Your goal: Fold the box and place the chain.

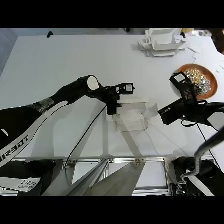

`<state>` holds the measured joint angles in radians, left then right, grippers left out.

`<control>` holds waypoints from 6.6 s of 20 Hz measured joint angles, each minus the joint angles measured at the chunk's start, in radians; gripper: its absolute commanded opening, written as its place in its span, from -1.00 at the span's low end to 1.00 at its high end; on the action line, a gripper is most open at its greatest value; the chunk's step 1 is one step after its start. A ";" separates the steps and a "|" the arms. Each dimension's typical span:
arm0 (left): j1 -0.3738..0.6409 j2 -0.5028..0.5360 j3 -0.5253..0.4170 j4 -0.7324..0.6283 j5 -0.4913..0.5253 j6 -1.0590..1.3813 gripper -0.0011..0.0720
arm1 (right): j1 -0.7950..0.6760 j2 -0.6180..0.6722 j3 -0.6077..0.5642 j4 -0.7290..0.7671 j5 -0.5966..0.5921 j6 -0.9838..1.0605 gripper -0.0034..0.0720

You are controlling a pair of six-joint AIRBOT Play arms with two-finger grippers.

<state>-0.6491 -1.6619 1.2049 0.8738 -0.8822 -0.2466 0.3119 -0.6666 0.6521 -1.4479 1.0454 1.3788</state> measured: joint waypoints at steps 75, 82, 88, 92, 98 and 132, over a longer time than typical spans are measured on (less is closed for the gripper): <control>0.000 -0.012 0.000 0.036 -0.080 0.018 -0.94 | 0.293 -0.111 -0.398 0.115 -0.513 -1.041 0.93; 0.000 -0.011 0.000 0.036 -0.081 0.016 -0.94 | 0.270 -0.137 -0.379 0.111 -0.544 -1.049 0.90; 0.000 -0.011 0.000 0.037 -0.080 0.018 -0.94 | 0.198 -0.139 -0.291 0.145 -0.488 -1.041 0.90; 0.000 -0.011 0.000 0.036 -0.080 0.018 -0.94 | 0.143 -0.140 -0.262 0.190 -0.446 -1.044 0.90; 0.000 -0.011 0.000 0.036 -0.080 0.018 -0.94 | 0.050 -0.171 -0.248 0.317 -0.434 -1.156 0.90; 0.000 -0.011 0.000 0.037 -0.083 0.019 -0.94 | -0.206 -0.618 -0.116 0.824 -0.133 -1.821 0.48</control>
<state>-0.6491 -1.6733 1.2049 0.9104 -0.9653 -0.2272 0.1059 -1.2850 0.5358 -0.6235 0.9127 -0.4423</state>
